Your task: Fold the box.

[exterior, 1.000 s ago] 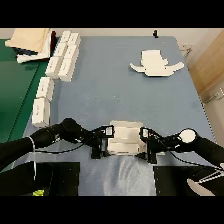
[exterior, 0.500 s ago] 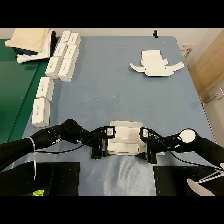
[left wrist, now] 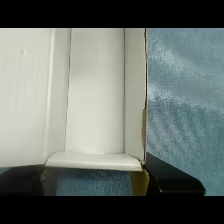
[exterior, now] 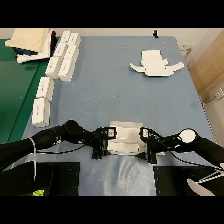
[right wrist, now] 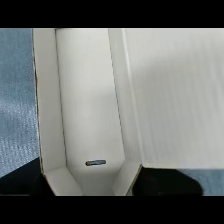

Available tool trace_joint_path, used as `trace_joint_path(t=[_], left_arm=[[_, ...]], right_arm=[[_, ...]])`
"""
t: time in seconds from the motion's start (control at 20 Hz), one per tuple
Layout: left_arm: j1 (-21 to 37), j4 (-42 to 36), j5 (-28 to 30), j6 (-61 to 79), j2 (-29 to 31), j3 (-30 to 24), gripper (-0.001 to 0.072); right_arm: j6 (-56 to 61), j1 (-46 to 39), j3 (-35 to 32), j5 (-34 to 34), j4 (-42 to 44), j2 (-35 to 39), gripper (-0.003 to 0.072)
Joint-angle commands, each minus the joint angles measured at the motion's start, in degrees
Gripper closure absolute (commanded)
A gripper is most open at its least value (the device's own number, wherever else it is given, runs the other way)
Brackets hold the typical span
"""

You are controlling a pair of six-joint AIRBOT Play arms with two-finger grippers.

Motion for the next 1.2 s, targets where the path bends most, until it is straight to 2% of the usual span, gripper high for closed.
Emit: trace_joint_path(t=[0.0, 1.1, 1.15], left_arm=[[-0.50, 0.15, 0.42, -0.20, -0.04, 0.04, 0.0239], [-0.50, 0.13, 0.31, -0.15, -0.02, 0.04, 0.0237], [-0.50, 0.15, 0.31, -0.15, -0.02, 0.04, 0.0237]], right_arm=[[0.00, 0.04, -0.02, 0.02, 0.00, 0.04, 0.0086], [0.00, 0.04, -0.02, -0.02, 0.04, 0.04, 0.0082], [0.00, 0.04, -0.02, -0.09, 0.24, 0.09, -0.0010]])
